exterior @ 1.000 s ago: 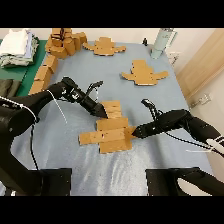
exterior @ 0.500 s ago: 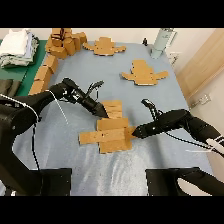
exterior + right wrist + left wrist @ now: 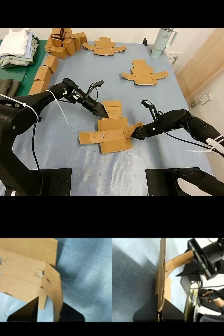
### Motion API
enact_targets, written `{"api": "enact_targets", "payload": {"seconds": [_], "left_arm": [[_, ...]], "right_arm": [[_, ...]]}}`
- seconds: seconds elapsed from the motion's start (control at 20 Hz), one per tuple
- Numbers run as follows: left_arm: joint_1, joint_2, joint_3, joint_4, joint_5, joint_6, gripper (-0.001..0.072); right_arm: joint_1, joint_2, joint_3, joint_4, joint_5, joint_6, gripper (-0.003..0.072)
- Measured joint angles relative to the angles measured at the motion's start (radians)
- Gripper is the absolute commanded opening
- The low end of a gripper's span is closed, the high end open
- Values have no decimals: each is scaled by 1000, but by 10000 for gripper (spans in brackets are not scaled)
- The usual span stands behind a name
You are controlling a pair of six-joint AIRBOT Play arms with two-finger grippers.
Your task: Fold the box.
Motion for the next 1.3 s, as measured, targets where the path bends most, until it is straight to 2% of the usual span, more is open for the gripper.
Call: {"api": "enact_targets", "payload": {"seconds": [0.2,0.35,0.4,0.45,0.55,0.75,0.9,1.3], "left_arm": [[-25,25,-6,-1,14,69,7],[-76,90,-51,-2,95,160,7],[-95,120,-76,-2,137,197,8],[-114,155,-109,-5,188,241,7],[-143,228,-188,-35,287,346,8],[-172,359,-357,-172,458,613,9],[-195,412,-445,-224,526,769,9],[-251,443,-505,-174,612,916,10]], "right_arm": [[-45,1,80,-159,0,151,308],[-86,1,171,-241,-21,254,306],[-92,1,197,-256,-23,284,280],[-97,1,216,-268,-22,313,242],[-103,0,240,-286,-10,367,2],[-109,-4,258,-291,19,420,4],[-103,-6,262,-271,67,435,4],[-38,-26,263,-251,168,444,4]]}}
